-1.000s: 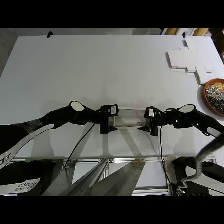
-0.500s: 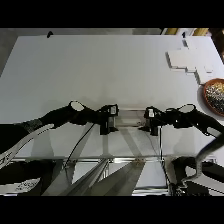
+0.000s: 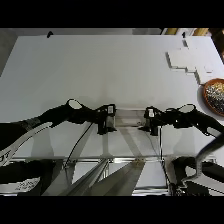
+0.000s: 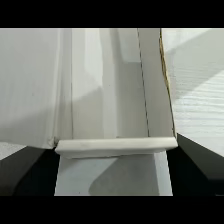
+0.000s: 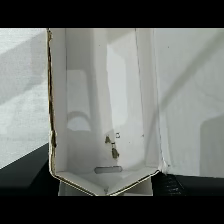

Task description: Fold the box and place the chain.

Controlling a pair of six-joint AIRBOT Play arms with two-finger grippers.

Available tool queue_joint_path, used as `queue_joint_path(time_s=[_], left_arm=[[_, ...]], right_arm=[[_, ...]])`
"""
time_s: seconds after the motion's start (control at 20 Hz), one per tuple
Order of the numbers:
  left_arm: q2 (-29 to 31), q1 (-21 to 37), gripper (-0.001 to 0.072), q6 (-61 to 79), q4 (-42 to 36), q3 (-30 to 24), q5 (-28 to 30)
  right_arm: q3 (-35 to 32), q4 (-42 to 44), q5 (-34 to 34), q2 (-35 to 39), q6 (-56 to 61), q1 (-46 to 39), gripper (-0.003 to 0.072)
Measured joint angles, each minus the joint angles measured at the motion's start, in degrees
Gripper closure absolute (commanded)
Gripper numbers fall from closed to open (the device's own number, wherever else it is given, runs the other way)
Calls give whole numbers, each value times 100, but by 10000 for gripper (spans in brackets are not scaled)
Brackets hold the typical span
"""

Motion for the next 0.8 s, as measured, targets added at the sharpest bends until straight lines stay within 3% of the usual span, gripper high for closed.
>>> queue_joint_path(time_s=[0.5, 0.6, 0.8], left_arm=[[-20, -4, 18, 278, -372, 0, -74], [-20, -7, 92, 286, -393, 2, -66], [-20, -35, 89, 293, -413, 0, -24]], right_arm=[[0, 0, -2, 0, 0, 0, 301], [0, 2, -2, 0, 0, 0, 301], [0, 2, -4, -2, 2, 0, 301]])
